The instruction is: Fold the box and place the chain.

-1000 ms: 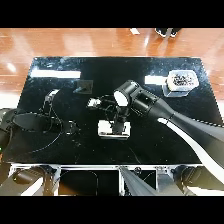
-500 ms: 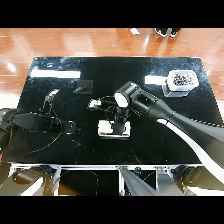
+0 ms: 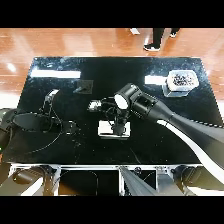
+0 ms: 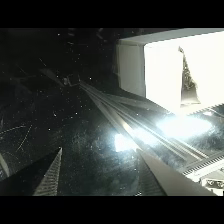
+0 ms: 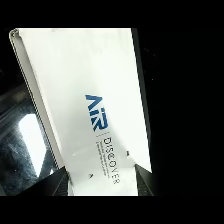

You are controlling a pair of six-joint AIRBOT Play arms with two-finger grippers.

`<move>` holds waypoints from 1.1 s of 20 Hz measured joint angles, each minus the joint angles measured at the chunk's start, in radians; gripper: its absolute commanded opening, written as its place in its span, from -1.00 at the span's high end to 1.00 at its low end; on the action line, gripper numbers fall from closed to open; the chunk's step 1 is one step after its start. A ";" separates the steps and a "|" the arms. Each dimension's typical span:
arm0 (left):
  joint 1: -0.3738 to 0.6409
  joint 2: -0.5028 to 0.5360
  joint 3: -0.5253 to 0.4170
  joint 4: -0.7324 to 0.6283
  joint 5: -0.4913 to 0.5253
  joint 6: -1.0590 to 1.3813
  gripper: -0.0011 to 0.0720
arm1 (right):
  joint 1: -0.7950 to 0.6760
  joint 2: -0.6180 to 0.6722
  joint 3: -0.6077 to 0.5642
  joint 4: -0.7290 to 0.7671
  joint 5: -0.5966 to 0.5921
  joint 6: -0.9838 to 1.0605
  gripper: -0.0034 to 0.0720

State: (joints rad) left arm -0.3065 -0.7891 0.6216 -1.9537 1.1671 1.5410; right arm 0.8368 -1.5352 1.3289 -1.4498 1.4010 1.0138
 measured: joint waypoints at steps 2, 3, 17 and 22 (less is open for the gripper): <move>0.000 0.000 0.000 0.000 0.000 0.000 -0.59 | 0.004 0.000 -0.004 0.006 0.002 0.000 -0.63; 0.000 0.000 0.000 0.000 0.000 0.000 -0.59 | 0.005 0.000 -0.005 0.009 0.002 0.000 -0.63; 0.000 0.000 0.000 -0.012 0.000 0.000 -0.59 | -0.092 0.105 -0.010 0.114 -0.050 0.205 0.84; 0.000 0.000 0.000 -0.026 0.010 0.000 -0.59 | -0.222 0.311 -0.257 0.255 -0.195 0.578 0.83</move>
